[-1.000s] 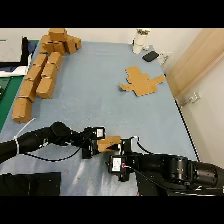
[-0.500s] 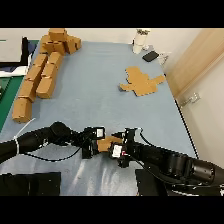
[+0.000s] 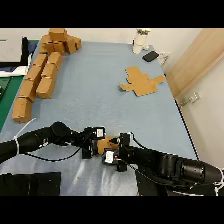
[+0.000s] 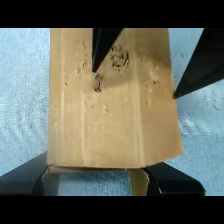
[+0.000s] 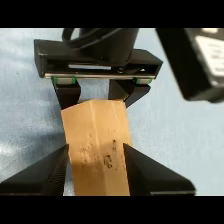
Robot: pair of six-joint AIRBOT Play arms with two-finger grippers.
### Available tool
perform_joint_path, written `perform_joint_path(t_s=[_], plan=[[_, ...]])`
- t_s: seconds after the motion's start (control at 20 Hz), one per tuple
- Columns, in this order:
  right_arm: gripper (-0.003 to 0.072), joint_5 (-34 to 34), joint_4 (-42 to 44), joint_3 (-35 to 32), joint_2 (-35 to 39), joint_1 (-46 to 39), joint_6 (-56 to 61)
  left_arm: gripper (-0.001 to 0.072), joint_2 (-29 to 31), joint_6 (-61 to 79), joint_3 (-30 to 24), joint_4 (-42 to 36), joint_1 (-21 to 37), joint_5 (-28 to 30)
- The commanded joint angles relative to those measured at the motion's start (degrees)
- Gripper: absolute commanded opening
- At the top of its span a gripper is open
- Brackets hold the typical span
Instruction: Fold the box.
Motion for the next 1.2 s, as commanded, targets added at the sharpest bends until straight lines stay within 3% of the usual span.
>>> perform_joint_path(t_s=[0.0,0.2,0.3,0.95,1.05,1.15], plan=[[0.051,-0.09,-2.21,-0.04,-1.64,0.42,-0.61,0.0392,0.02,0.0,0.04,0.02,0.02,0.0],[0.0509,0.15,-3.41,-0.04,-3.52,0.42,-0.59,0.0392,0.02,0.0,0.04,0.02,0.02,0.0],[0.0463,0.44,-3.82,-0.04,-3.85,0.42,-0.59,0.0392,0.02,0.0,0.04,0.02,0.0,0.02],[0.0438,-0.09,-9.05,0.96,-6.12,0.63,-0.55,0.0392,0.02,0.02,0.04,0.02,0.0,0.0],[0.0353,-0.98,-8.94,1.55,-6.12,0.87,-0.55,0.0392,0.02,0.0,0.04,0.02,0.02,0.02],[0.0351,-1.29,-8.92,2.08,-6.1,0.87,-0.55,0.0392,0.02,0.0,0.04,0.02,0.02,0.02]])
